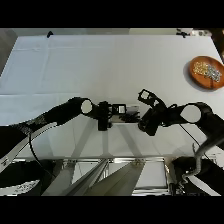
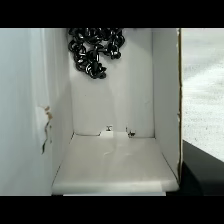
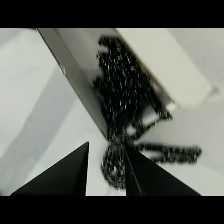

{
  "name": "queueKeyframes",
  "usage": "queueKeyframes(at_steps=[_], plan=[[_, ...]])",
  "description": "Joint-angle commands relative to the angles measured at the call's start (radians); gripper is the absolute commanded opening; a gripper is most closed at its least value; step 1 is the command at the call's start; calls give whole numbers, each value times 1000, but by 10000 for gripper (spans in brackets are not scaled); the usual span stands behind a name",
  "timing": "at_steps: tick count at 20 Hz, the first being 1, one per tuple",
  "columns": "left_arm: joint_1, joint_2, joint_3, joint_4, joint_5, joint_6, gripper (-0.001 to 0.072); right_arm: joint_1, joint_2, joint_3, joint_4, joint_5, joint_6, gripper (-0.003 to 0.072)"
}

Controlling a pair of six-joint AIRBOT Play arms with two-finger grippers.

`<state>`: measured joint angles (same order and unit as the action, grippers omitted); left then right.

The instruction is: Fold the box and place the chain.

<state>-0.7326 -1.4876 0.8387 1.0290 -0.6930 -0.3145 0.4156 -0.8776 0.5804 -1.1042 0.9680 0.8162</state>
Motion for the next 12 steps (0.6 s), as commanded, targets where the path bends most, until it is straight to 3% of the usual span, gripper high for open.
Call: queueKeyframes(at_steps=[1, 4, 7, 12], plan=[[0, 1, 0, 0, 0, 0, 276, 0, 65, -6, -127, 110, 106, 284], [0, 1, 0, 0, 0, 0, 276, 0, 63, -62, -132, 29, 138, 441], [0, 1, 0, 0, 0, 0, 276, 0, 63, -126, -150, -51, 137, 439], [-1, 1, 0, 0, 0, 0, 276, 0, 46, -129, -184, -142, 137, 438]])
